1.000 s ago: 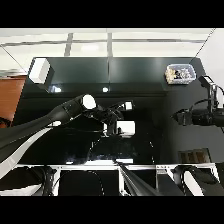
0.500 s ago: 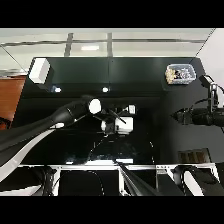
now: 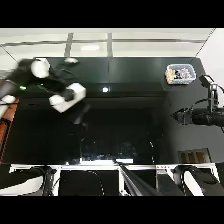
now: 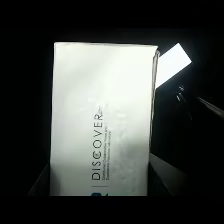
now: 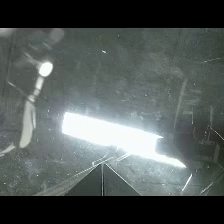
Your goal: Fold the box and place the chain.
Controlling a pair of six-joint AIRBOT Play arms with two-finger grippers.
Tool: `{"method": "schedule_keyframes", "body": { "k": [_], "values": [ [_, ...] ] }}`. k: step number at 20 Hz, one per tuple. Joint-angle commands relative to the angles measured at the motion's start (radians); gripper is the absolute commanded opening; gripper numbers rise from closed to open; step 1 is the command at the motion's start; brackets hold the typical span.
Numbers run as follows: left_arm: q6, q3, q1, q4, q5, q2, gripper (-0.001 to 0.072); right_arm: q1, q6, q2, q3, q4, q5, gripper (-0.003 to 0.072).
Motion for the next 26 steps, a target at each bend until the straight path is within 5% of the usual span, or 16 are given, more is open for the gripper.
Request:
{"method": "schedule_keyframes", "body": {
  "k": [1,6,18,19,20,21,23,26],
  "values": [
    [-0.182,-0.022,0.334,0.004,-0.091,0.008,0.0305,-0.001,0.000,0.001,0.000,0.000,0.000,0.0010],
    [-0.083,-0.011,0.565,-0.195,0.081,-0.029,0.0310,-0.001,0.000,0.001,0.000,0.001,-0.048,0.0010],
    [0.127,0.161,0.531,-0.193,0.304,-0.305,0.0310,-0.001,0.023,0.001,0.000,0.005,-0.128,0.0010],
    [0.127,0.175,0.521,-0.191,0.315,-0.311,0.0355,-0.001,0.027,0.001,0.000,0.005,-0.129,0.0010],
    [0.126,0.191,0.513,-0.175,0.333,-0.309,0.0649,-0.001,0.027,0.001,0.000,0.005,-0.129,0.0010],
    [0.109,0.221,0.507,-0.153,0.328,-0.303,0.0711,-0.001,0.027,0.001,0.000,0.005,-0.129,0.0010],
    [0.067,0.318,0.499,-0.120,0.266,-0.284,0.0710,0.000,0.026,0.001,0.000,0.008,-0.128,0.0010],
    [-0.024,0.536,0.487,-0.165,0.040,-0.262,0.0691,0.000,0.026,0.001,0.000,0.012,-0.142,0.0010]
  ]
}}
